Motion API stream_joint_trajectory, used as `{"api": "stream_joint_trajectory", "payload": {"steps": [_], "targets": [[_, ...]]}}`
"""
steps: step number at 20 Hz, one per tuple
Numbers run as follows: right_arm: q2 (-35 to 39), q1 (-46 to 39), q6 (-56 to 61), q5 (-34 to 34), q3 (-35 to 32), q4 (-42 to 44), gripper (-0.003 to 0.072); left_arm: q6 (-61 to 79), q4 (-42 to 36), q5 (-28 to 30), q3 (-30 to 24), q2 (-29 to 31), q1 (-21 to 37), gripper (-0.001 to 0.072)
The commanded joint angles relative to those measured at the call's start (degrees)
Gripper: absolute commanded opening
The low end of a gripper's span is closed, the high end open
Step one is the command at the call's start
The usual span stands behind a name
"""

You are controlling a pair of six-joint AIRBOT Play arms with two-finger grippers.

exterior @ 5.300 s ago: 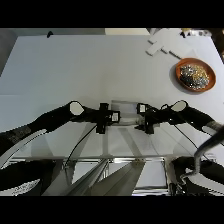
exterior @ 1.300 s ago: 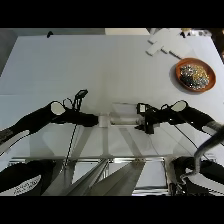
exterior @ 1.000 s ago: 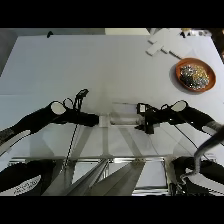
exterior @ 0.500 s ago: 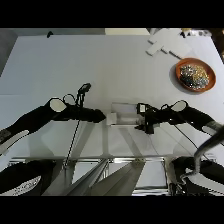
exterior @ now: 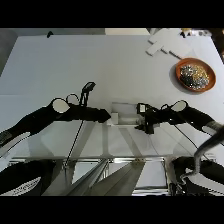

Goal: Fold the box and place the chain.

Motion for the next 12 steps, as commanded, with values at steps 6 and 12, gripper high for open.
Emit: {"api": "stream_joint_trajectory", "payload": {"steps": [6, 12], "targets": [[0.0, 0.0, 0.0, 0.0, 0.0, 0.0, 0.0223, -3.5, -0.1, 1.4, 0.1, 0.0, -3.5, 0.0392], [0.0, 0.0, 0.0, 0.0, 0.0, 0.0, 0.0223, -7.9, 0.6, 5.1, 0.5, -0.1, -6.2, 0.0392]]}}
